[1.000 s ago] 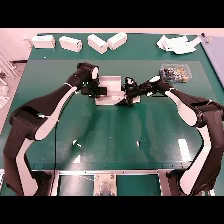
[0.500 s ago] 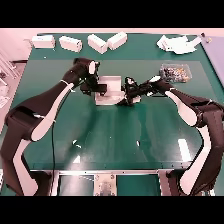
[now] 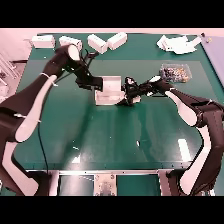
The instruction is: Fold the box and place the chain.
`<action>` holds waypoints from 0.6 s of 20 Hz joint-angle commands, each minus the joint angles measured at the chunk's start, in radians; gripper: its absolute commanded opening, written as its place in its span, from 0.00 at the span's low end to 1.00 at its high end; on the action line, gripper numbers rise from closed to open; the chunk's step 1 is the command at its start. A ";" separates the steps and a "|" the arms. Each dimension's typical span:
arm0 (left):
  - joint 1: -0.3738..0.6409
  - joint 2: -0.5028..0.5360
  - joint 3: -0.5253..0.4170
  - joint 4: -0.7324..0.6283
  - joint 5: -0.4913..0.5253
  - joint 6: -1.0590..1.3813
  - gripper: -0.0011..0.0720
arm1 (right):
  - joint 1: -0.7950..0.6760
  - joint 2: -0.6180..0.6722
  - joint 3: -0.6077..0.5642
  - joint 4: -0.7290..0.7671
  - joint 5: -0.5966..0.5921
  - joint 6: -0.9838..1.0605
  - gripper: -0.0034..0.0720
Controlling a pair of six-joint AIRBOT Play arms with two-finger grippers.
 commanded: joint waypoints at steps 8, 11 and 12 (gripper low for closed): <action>0.233 0.036 -0.113 -0.102 -0.061 0.377 0.96 | 0.000 0.001 0.000 0.000 0.000 0.001 0.79; 0.234 0.036 -0.113 -0.099 0.033 0.573 0.97 | 0.000 0.001 0.000 0.000 0.000 0.001 0.79; 0.234 0.036 -0.114 -0.174 0.055 0.729 0.97 | 0.000 0.001 0.000 0.000 0.000 0.001 0.79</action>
